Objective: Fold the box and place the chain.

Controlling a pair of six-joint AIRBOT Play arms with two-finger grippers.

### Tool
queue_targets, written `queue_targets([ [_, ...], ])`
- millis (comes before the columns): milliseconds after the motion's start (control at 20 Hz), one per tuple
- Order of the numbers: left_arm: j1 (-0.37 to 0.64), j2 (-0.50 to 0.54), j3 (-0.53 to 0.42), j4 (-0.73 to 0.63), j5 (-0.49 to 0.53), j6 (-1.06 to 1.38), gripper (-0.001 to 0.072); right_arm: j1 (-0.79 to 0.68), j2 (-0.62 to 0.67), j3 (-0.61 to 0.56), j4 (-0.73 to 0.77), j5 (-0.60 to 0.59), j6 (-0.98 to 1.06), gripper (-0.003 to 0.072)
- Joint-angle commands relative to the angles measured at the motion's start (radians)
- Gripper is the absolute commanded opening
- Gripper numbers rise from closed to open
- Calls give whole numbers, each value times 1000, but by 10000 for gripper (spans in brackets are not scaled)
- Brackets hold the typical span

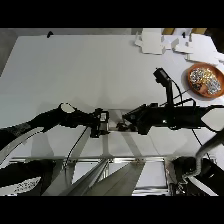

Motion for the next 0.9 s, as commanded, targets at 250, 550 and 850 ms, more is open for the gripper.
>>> queue_targets([
  [250, 1, 1, 0, 0, 0, 0, 208, 140, -175, 0, -216, -43, 87, 52],
  [550, 1, 1, 0, 0, 0, 0, 208, 114, -196, 90, -405, 3, 124, 161],
  [850, 1, 1, 0, 0, 0, 0, 208, -99, -201, 218, -624, 71, 214, 56],
])
